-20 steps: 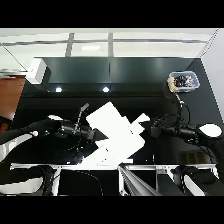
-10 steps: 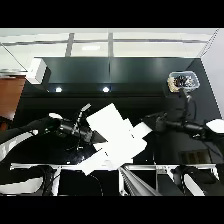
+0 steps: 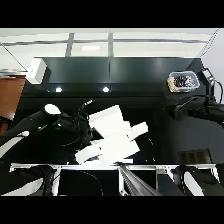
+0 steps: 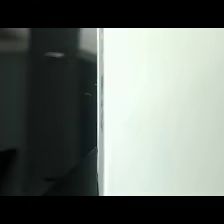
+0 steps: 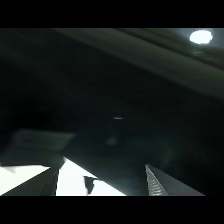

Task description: Fold the box and place the chain.

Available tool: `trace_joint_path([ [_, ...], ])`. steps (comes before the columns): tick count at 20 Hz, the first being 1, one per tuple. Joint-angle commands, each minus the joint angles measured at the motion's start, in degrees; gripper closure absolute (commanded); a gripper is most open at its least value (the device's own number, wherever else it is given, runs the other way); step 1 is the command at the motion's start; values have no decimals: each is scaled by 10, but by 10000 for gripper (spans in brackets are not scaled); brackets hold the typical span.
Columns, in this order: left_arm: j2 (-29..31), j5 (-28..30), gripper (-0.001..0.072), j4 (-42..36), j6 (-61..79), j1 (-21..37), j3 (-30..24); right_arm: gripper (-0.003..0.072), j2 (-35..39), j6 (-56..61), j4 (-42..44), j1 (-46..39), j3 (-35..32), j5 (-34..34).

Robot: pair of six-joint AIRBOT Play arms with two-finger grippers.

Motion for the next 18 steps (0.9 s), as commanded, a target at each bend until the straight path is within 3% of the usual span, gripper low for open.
trace_joint_path([
  [1, 44, 48, 685, 35, 92, -26, 5, 77, 1, -22, -40, -3, 10, -18],
  [4, 43, 71, 686, 66, 117, -36, 6, 77, 1, -39, -40, -3, 10, -16],
  [7, 44, 154, 687, 70, 150, -35, 7, 77, 0, -39, -44, 0, 10, -11],
  [10, 43, 199, 686, 89, 219, -35, 7, 77, -4, -50, -56, 17, 10, -11],
  [16, 43, 201, 686, 187, 228, -50, 6, 77, -36, -93, -96, 82, 4, -14],
  [18, 42, 201, 686, 164, 227, -52, 6, 77, -47, -109, -96, 113, -13, -21],
])
